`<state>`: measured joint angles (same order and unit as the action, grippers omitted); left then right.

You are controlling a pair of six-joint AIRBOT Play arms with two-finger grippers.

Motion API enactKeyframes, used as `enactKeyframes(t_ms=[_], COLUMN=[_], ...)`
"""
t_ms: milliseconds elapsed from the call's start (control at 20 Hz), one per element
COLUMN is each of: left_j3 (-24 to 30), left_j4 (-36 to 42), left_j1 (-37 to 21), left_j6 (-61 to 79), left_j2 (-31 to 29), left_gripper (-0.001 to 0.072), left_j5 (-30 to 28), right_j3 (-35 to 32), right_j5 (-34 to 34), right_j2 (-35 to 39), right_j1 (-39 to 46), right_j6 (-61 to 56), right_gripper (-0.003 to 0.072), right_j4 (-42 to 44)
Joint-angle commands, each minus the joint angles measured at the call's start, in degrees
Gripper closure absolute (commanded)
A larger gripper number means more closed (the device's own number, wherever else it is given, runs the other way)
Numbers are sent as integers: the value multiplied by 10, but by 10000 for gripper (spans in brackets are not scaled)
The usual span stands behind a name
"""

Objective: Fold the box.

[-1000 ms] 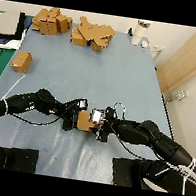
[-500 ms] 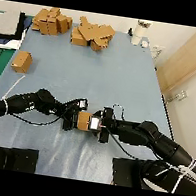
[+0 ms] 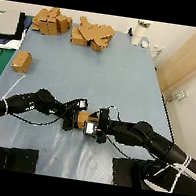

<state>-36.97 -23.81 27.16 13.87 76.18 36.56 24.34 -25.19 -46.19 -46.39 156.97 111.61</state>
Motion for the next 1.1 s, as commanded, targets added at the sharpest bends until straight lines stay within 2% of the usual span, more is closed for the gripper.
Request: enactKeyframes(t_ms=[0,50,150,200,250,350,400,700,800,1050], left_j3=[0,0,0,0,0,0,0,0,0,0], left_j4=[0,0,0,0,0,0,0,0,0,0], left_j1=[0,0,0,0,0,0,0,0,0,0], left_j6=[0,0,0,0,0,0,0,0,0,0], left_j2=[0,0,0,0,0,0,0,0,0,0], left_gripper=[112,112,112,112,112,112,112,112,112,112], left_j5=[0,0,0,0,0,0,0,0,0,0], right_j3=[0,0,0,0,0,0,0,17,20,30], right_j5=[16,16,16,15,13,11,11,-8,-9,-21], right_j2=[-7,-7,-6,-6,-6,-5,-5,9,9,9], right_j1=[-2,-2,-2,-2,-2,-2,-2,-2,-2,-2], right_j6=[1,1,1,1,1,1,1,1,1,-1], right_gripper=[173,217,244,318,355,363,418,419,482,481], right_j4=[-13,-13,-13,-12,-12,-12,-12,-13,-12,-13])
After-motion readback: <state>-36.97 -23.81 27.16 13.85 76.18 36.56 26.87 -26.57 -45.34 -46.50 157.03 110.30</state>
